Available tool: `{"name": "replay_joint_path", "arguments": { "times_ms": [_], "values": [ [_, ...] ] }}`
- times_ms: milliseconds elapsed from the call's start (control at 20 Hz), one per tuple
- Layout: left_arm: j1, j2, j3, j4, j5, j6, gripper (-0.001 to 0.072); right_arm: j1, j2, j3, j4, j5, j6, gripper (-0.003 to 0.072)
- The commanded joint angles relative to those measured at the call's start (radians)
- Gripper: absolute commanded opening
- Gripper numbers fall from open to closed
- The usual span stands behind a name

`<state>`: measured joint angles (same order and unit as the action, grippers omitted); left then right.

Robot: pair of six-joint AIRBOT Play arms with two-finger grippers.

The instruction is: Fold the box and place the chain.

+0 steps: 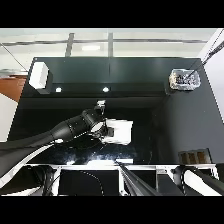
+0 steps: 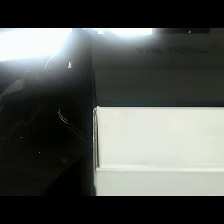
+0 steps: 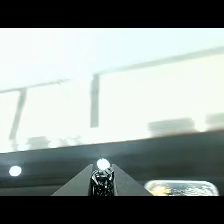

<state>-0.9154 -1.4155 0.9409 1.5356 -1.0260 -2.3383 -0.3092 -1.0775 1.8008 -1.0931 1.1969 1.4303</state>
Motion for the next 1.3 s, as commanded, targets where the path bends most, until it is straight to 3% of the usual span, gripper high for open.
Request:
{"name": "replay_joint_path", "arguments": {
  "times_ms": [0,250,500,750,950,1250],
  "values": [
    [0.000,0.000,0.000,0.000,0.011,0.000,0.0034,0.051,0.148,-0.003,0.015,0.166,-0.002,0.0031],
    [0.000,0.000,0.000,0.000,0.012,0.000,0.0033,0.214,0.291,-0.195,0.016,0.367,-0.005,0.0032],
    [0.000,0.000,0.000,0.000,0.008,0.000,0.0034,0.403,0.323,-0.461,0.032,0.492,-0.034,0.0032],
    [0.000,0.000,0.000,0.000,0.007,0.000,0.0034,0.595,0.318,-0.648,0.152,0.441,-0.085,0.0031],
    [0.000,0.000,0.000,0.000,0.007,0.000,0.0034,0.655,0.309,-0.681,0.246,0.335,-0.085,0.0031],
    [0.000,0.000,0.000,0.000,0.004,0.000,0.0034,0.718,0.270,-0.681,0.402,0.286,-0.103,0.0031]
  ]
}}
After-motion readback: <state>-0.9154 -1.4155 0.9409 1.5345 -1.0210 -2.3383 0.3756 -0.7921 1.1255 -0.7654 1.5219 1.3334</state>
